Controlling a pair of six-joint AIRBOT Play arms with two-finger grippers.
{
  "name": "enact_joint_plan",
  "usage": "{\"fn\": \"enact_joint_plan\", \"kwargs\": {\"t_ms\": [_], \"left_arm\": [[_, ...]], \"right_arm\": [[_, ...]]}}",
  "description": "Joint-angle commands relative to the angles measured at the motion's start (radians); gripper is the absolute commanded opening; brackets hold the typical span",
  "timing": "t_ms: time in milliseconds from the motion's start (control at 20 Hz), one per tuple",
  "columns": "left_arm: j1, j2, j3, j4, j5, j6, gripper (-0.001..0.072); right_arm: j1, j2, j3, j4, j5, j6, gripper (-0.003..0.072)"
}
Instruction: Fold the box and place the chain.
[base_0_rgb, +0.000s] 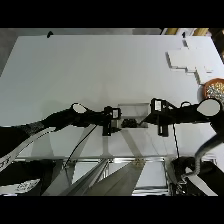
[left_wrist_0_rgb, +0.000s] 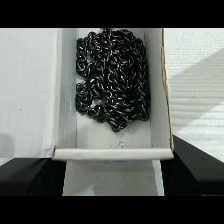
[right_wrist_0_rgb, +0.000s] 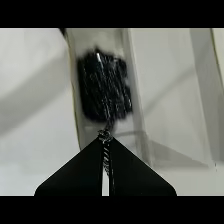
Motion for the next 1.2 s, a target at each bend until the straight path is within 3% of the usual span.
{"fn": "enact_joint_plan", "kwargs": {"t_ms": [0, 150, 300, 400, 450, 650, 800, 900, 1050, 1150], "left_arm": [[0.001, 0.001, 0.000, 0.000, 0.000, 0.000, 0.0013], [0.001, 0.001, 0.000, 0.000, 0.000, 0.000, 0.0013], [0.001, 0.001, 0.000, 0.000, 0.000, 0.000, 0.0013], [0.001, 0.001, 0.000, 0.000, 0.000, 0.000, 0.0013], [0.001, 0.001, 0.000, 0.000, 0.000, 0.000, 0.0013], [0.001, 0.001, 0.000, 0.000, 0.000, 0.000, 0.0013], [0.001, 0.001, 0.000, 0.000, 0.000, 0.000, 0.0013], [0.001, 0.001, 0.000, 0.000, 0.000, 0.000, 0.0013], [0.001, 0.001, 0.000, 0.000, 0.000, 0.000, 0.0013], [0.001, 0.001, 0.000, 0.000, 0.000, 0.000, 0.0013]], "right_arm": [[0.151, 0.019, -0.001, 0.108, -0.145, 0.006, 0.0019], [0.291, -0.049, -0.001, 0.124, -0.323, 0.008, 0.0020], [0.346, -0.137, -0.001, 0.122, -0.368, 0.012, 0.0029], [0.344, -0.147, 0.000, 0.099, -0.373, 0.034, 0.0174], [0.332, -0.134, 0.000, 0.087, -0.370, 0.034, 0.0205], [0.154, -0.026, 0.001, 0.076, -0.268, 0.032, 0.0203], [-0.056, 0.051, 0.001, -0.041, -0.145, 0.032, 0.0196], [-0.153, 0.047, 0.000, -0.103, -0.083, 0.033, 0.0105], [-0.168, 0.019, -0.001, -0.143, -0.068, 0.023, 0.0099], [-0.168, -0.017, -0.001, -0.244, -0.071, 0.024, 0.0114]]}}
